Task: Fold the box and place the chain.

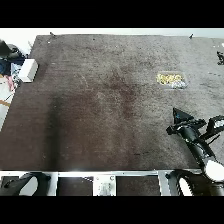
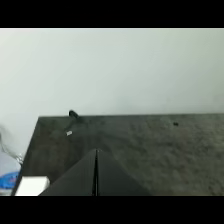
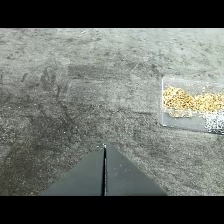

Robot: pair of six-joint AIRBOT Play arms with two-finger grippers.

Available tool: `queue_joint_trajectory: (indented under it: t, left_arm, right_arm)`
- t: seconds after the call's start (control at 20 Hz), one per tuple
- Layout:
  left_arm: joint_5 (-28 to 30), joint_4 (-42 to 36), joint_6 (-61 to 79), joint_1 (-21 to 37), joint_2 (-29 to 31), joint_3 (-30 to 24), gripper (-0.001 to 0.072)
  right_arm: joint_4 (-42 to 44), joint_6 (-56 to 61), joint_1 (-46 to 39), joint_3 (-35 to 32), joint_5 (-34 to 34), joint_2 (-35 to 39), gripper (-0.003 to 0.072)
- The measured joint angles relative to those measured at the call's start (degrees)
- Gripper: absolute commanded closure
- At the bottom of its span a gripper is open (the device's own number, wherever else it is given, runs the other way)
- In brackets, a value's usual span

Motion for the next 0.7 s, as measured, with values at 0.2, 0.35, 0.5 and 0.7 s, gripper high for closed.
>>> queue_joint_trajectory:
  t: [0.2,0.35,0.5,0.7]
  left_arm:
    - [2.7,-5.7,5.3,-3.7,13.4,-16.8,0.0706]
    - [3.7,-8.7,7.0,-5.3,24.2,-28.3,0.0705]
    - [6.3,-10.5,7.5,-5.9,33.7,-36.3,0.0704]
    - [11.8,-11.4,7.9,-6.2,39.6,-41.8,0.0700]
  right_arm:
    - [0.0,0.0,0.0,0.0,0.0,0.0,0.0676]
    - [0.0,0.0,0.0,0.0,0.0,0.0,0.0676]
    - [0.0,0.0,0.0,0.0,0.0,0.0,0.0676]
    - [0.0,0.0,0.0,0.0,0.0,0.0,0.0676]
